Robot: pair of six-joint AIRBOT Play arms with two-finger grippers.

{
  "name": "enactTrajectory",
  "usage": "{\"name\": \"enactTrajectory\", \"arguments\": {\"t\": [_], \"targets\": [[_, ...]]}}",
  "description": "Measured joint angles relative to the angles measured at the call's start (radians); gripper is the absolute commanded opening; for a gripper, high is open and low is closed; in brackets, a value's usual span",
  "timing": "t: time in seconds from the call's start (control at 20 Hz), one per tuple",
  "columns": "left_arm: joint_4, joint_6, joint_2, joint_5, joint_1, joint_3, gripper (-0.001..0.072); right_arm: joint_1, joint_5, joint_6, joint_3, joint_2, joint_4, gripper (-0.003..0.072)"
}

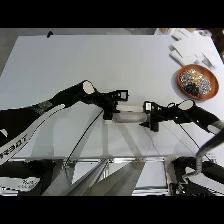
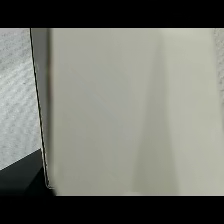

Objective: Fold the box and place the chain.

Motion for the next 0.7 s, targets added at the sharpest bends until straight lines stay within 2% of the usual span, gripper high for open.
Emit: {"name": "enactTrajectory", "arguments": {"t": [0.7], "targets": [[0.000,-0.001,0.000,0.002,0.000,0.000,0.0009,0.000,-0.009,0.000,0.000,-0.002,-0.002,0.0317]]}}
